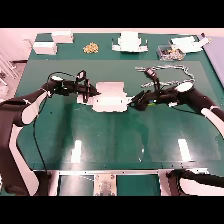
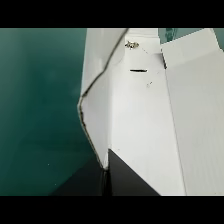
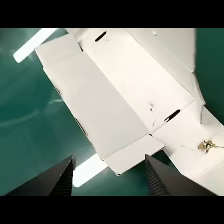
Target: Fold the box and place the chain.
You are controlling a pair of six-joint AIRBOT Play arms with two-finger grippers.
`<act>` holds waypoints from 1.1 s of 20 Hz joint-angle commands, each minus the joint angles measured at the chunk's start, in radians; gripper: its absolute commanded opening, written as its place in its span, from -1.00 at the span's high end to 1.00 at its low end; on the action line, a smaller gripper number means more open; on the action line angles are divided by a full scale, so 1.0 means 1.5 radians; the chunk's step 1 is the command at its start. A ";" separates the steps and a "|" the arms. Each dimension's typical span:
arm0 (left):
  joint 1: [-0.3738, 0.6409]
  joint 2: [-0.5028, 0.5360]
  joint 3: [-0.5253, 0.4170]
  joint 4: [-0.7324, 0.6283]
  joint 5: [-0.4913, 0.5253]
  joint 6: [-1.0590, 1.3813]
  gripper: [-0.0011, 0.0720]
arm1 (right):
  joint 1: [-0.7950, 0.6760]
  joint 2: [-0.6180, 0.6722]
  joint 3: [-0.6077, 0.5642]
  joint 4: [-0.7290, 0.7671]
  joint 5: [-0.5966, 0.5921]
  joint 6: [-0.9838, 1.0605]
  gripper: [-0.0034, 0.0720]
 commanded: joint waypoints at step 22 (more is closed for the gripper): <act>0.001 0.000 0.000 0.000 0.000 0.000 0.92 | 0.183 -0.033 -0.059 -0.099 -0.343 -0.348 -0.49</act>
